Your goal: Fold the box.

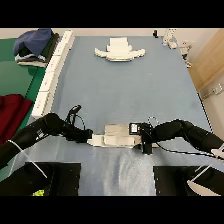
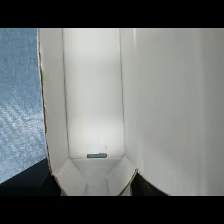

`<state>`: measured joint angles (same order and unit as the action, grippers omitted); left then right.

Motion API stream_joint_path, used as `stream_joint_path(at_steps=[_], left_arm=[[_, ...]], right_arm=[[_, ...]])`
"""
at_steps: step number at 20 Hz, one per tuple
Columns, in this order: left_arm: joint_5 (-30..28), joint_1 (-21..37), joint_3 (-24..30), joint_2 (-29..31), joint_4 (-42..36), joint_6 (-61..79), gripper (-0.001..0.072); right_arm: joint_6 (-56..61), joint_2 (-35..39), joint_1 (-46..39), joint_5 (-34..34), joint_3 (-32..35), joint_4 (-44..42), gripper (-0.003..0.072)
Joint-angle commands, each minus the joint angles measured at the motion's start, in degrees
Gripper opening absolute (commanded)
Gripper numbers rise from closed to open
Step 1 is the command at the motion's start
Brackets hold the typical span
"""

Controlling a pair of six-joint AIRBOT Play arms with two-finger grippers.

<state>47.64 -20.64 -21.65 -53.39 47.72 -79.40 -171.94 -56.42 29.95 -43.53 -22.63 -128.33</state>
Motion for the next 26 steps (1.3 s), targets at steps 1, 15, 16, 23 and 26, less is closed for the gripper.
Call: stream_joint_path(at_steps=[1, 15, 16, 23, 26], left_arm=[[-3.6, -4.2, 0.0, -0.7, -4.5, 0.5, 0.0013], [2.3, -4.7, -6.5, 2.1, -7.9, 2.0, 0.0478], [2.3, -4.7, -6.5, 2.1, -7.9, 2.1, 0.0479], [1.6, -5.1, -6.4, 1.5, -10.2, 1.4, 0.0429], [-1.1, -9.9, -7.0, 1.2, -5.1, -6.9, 0.039]], right_arm=[[0.0, 0.1, 0.0, 0.0, 0.0, 0.0, 0.0509], [0.0, 0.1, 0.0, 0.0, 0.0, 0.0, 0.0509], [0.0, 0.1, 0.0, 0.0, 0.0, 0.0, 0.0509], [0.0, 0.1, 0.0, 0.0, 0.0, 0.0, 0.0509], [0.0, 0.1, 0.0, 0.0, 0.0, 0.0, 0.0509]])
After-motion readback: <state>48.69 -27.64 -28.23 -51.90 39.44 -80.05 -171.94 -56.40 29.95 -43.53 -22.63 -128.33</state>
